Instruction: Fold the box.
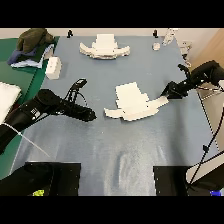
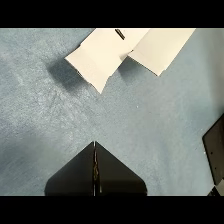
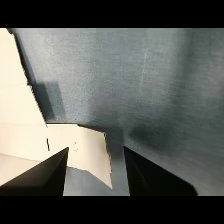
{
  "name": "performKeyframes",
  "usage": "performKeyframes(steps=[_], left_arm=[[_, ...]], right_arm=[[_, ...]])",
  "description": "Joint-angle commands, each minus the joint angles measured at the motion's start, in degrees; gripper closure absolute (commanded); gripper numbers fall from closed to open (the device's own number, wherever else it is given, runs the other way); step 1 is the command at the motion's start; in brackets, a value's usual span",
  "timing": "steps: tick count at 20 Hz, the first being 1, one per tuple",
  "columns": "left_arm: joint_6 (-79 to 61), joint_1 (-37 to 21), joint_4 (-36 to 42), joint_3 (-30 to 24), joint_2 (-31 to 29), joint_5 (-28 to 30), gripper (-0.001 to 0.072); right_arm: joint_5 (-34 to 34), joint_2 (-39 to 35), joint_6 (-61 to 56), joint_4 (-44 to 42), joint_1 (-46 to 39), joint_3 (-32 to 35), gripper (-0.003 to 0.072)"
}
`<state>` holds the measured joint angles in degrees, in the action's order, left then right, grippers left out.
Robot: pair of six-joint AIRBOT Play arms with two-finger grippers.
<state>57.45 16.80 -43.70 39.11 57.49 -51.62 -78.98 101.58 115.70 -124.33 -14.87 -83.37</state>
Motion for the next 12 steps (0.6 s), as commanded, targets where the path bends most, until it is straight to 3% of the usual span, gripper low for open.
performKeyframes(steps=[1,2,3,4,6,9,12], left_arm=[[0.0,0.0,0.0,0.0,0.0,0.0,0.0699],[0.0,0.0,0.0,0.0,0.0,0.0,0.0698],[0.0,0.0,0.0,0.0,0.0,0.0,0.0698],[0.0,0.0,0.0,0.0,0.0,0.0,0.0699],[0.0,0.0,0.0,0.0,0.0,0.0,0.0699],[0.3,0.0,0.2,0.0,0.0,0.0,0.0698],[2.7,-0.1,0.7,0.1,0.0,0.1,0.0698]], right_arm=[[-2.6,1.6,2.5,-1.5,0.1,-1.1,0.0181],[-3.1,1.6,2.4,-1.6,0.2,-1.1,0.0209],[-4.0,1.6,2.5,-1.8,0.3,-1.1,0.0334],[-5.4,1.6,3.4,-2.2,0.6,-1.1,0.0389],[-8.6,1.6,3.4,-2.2,1.2,-1.0,0.0416],[-12.9,1.5,3.3,-2.6,2.9,-0.9,0.0684],[-13.6,-1.1,3.3,-6.5,4.7,1.2,0.0686]])
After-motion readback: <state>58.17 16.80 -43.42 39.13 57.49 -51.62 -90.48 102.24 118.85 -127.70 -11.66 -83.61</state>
